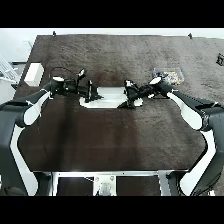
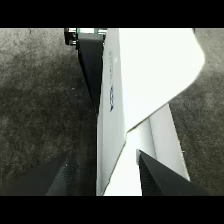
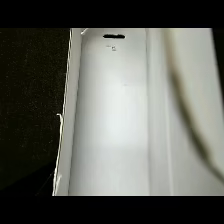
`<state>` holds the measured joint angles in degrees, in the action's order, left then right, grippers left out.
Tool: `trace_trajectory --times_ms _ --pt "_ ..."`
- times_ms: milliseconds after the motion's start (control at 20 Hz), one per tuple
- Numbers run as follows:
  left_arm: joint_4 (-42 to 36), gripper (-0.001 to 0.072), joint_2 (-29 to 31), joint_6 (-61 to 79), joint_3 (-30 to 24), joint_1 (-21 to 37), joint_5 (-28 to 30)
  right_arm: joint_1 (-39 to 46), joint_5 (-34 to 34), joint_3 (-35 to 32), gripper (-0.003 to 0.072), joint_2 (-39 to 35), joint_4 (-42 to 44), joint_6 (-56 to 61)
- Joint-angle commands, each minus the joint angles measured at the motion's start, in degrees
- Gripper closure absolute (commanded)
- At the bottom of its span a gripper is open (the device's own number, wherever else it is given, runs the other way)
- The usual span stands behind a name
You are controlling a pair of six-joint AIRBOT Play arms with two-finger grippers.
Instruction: Fold the box and place the chain.
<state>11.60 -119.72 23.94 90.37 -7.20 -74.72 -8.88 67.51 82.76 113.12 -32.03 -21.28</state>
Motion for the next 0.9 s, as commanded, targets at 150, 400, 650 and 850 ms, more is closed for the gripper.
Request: trace_trajectory --times_ms 150,400,650,850 --pt "-0.31 0.0219 0.33 -0.09 2.73 5.14 -10.86 0.00 0.04 -0.02 0.0134 0.02 0.02 0.00" --pt "-3.10 0.0689 2.25 1.16 3.69 10.21 -24.55 -0.02 0.07 -0.02 0.0133 0.02 0.00 0.00" --pt "-3.63 0.0693 8.66 -1.66 2.99 8.83 -26.21 0.00 0.07 -0.02 0.0133 0.02 0.02 0.00" --pt "-0.24 0.0693 10.45 -1.57 0.46 3.82 -20.41 -0.02 0.07 -0.02 0.0133 0.02 0.02 0.00"
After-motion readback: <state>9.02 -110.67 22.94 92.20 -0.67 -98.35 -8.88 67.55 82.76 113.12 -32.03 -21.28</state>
